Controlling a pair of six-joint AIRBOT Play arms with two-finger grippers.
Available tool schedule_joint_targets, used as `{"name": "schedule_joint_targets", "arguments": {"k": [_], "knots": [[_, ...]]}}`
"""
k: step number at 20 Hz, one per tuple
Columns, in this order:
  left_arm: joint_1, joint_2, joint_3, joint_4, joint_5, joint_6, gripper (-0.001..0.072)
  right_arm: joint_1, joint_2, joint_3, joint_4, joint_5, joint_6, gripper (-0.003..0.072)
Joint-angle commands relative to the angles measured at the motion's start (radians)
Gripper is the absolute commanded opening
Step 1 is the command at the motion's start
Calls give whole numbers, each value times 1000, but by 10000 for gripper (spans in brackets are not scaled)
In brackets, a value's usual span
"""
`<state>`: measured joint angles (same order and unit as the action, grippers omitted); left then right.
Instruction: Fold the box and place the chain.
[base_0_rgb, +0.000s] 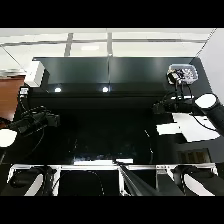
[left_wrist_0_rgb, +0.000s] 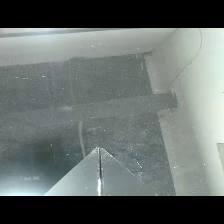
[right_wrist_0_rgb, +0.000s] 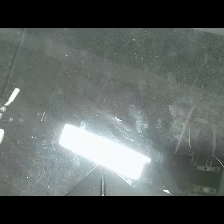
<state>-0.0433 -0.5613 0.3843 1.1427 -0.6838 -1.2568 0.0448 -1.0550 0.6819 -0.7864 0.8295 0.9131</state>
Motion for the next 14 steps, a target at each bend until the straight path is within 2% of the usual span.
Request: {"name": "schedule_joint_targets", "arguments": {"k": [1, 12, 14], "knots": [[0, 1, 0, 0, 0, 0, 27, 1, 0, 0, 0, 0, 0, 15], [0, 1, 0, 0, 0, 0, 27, 1, 0, 0, 0, 0, 0, 15], [0, 1, -1, 1, 23, 0, 27, 1, 0, 0, 60, -66, 0, 16]]}}
